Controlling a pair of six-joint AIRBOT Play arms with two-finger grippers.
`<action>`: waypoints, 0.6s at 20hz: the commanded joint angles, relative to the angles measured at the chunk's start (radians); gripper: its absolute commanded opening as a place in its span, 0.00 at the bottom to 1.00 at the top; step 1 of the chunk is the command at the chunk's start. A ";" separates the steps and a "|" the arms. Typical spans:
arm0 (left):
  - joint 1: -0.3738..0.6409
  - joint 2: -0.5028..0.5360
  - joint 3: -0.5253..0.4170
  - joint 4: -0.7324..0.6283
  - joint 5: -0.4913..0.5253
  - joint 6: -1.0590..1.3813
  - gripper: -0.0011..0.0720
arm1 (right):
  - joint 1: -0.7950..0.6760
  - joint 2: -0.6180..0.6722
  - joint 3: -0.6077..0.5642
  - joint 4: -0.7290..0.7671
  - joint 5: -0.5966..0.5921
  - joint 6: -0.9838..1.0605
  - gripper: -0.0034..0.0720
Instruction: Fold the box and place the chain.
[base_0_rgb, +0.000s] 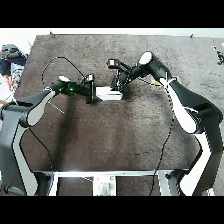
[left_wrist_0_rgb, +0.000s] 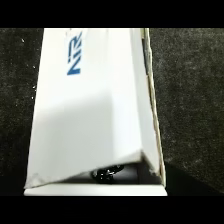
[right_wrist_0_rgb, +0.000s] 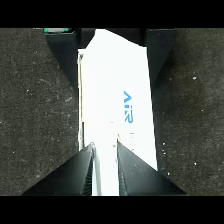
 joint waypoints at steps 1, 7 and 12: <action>0.001 0.000 0.000 0.000 0.000 0.000 0.24 | 0.001 -0.003 -0.003 -0.003 0.008 0.009 0.26; 0.001 0.000 0.000 0.000 0.000 0.000 0.24 | 0.001 -0.003 -0.061 -0.002 0.013 0.008 0.26; 0.001 0.000 0.000 0.000 0.000 0.000 0.24 | 0.001 0.010 -0.076 0.002 -0.029 0.008 0.26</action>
